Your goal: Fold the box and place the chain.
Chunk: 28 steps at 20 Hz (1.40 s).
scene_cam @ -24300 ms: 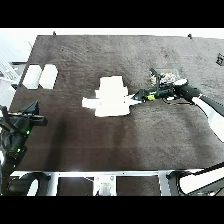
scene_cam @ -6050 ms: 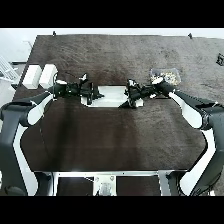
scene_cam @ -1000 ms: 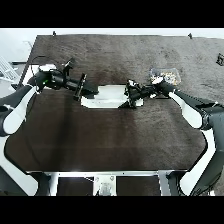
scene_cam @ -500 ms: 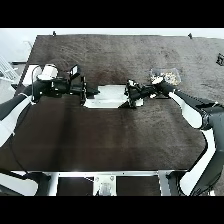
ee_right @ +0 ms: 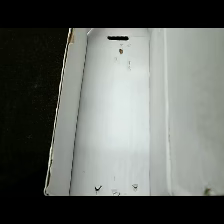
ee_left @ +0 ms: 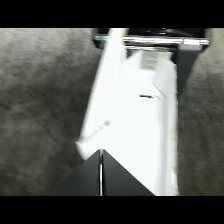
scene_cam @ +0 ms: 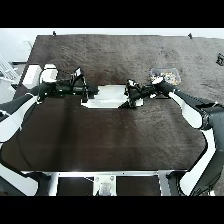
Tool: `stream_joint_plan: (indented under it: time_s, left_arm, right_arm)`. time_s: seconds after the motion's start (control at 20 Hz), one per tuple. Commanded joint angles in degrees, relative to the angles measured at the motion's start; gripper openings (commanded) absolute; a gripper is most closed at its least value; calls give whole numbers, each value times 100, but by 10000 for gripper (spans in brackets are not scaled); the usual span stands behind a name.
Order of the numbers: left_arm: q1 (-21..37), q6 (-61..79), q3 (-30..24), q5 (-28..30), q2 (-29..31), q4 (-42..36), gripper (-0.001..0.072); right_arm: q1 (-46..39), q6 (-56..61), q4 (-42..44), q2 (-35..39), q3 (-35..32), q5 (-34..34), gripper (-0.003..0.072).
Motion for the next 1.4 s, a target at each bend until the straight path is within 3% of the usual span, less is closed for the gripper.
stream_joint_plan:
  time_s: [0.0, 0.2, 0.65, 1.15, 1.35]
  left_arm:
    - [0, -105, 407, 22, -271, -44, 15]
    - [-24, -98, 540, 105, -452, -127, 16]
    - [-365, 0, 570, 1093, -474, -111, 16]
    - [-372, -4, 570, 1213, -474, -68, 17]
    - [-511, -138, 570, 1370, -494, 476, 17]
  right_arm:
    - [4, 0, 2, 0, 0, 2, 592]
    - [4, 0, 2, 0, 2, 2, 592]
    - [4, 0, 2, 0, 2, 2, 592]
    - [4, 0, 2, 0, 0, 4, 591]
    - [4, 0, 2, 0, 0, 2, 591]
